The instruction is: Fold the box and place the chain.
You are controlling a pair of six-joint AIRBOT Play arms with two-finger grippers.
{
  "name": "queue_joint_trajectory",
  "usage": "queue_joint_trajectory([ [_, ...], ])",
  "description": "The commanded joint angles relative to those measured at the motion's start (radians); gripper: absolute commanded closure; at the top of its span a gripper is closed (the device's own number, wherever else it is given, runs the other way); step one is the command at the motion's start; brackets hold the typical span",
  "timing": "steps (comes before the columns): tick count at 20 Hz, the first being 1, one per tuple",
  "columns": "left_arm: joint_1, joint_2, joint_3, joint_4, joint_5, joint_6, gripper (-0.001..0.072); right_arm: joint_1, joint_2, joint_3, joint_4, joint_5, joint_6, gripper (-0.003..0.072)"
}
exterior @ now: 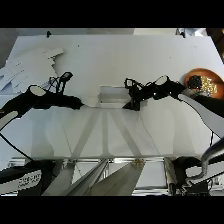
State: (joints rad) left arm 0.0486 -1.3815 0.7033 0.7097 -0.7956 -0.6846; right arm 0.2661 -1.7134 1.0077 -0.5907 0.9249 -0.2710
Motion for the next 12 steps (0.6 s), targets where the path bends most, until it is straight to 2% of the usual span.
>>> queue_joint_trajectory([
  [1, -0.033, -0.006, -0.001, -0.035, 0.003, -0.012, 0.0699, 0.001, -0.001, 0.0, 0.0, 0.0, 0.0, 0.017],
  [6, -0.034, -0.006, -0.001, -0.275, 0.021, 0.091, 0.0689, 0.001, -0.001, 0.0, 0.0, 0.0, 0.0, 0.017],
  [7, -0.037, -0.006, -0.001, -0.283, 0.015, 0.107, 0.0627, 0.001, -0.001, 0.0, 0.0, 0.0, 0.0, 0.017],
  [8, -0.039, -0.007, -0.001, -0.283, 0.006, 0.109, 0.0595, 0.001, -0.001, 0.0, 0.0, 0.0, 0.0, 0.017],
  [10, -0.042, -0.011, -0.001, -0.283, -0.018, 0.111, 0.0593, 0.001, -0.001, 0.0, 0.0, 0.0, 0.0, 0.017],
  [12, -0.044, -0.019, -0.001, -0.284, -0.045, 0.124, 0.0533, 0.001, -0.001, 0.0, 0.0, 0.0, 0.0, 0.017],
])
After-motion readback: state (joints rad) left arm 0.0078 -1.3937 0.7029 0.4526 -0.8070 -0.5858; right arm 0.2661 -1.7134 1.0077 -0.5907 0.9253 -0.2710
